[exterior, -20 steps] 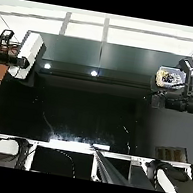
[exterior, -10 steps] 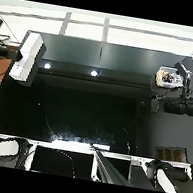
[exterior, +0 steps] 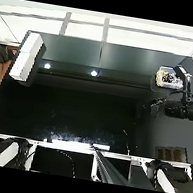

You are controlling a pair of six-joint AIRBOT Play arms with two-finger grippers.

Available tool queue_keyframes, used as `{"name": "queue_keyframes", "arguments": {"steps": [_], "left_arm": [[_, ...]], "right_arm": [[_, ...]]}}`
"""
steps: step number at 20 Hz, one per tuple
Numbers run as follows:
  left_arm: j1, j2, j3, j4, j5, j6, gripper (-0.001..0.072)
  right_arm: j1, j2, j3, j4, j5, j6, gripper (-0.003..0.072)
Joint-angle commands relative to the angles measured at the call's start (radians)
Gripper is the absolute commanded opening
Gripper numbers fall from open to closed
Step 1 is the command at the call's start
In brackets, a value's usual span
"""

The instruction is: Fold the box and place the chain.

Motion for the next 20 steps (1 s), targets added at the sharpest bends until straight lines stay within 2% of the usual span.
{"name": "queue_keyframes", "arguments": {"steps": [1,3,4,6,11,20], "left_arm": [[-0.18,0.268,-0.277,-0.023,0.097,-0.03,0.0026],[-0.272,0.402,-0.442,-0.027,0.136,-0.033,0.0027],[-0.298,0.454,-0.495,-0.033,0.135,-0.033,0.0027],[-0.323,0.541,-0.558,-0.041,0.135,-0.034,0.0027],[-0.318,0.624,-0.567,-0.064,0.136,-0.032,0.0027],[-0.319,0.625,-0.567,-0.071,0.143,-0.033,0.0027]], "right_arm": [[0.045,0.057,-0.101,-0.08,-0.347,0.0,0.0006],[0.053,0.056,-0.186,-0.068,-0.509,0.0,0.0007],[0.052,0.056,-0.215,-0.073,-0.545,0.0,0.0008],[0.052,0.056,-0.241,-0.082,-0.546,0.0,0.0012],[0.053,0.056,-0.241,-0.081,-0.534,0.0,0.0013],[0.053,0.056,-0.241,-0.081,-0.534,0.0,0.0013]]}}
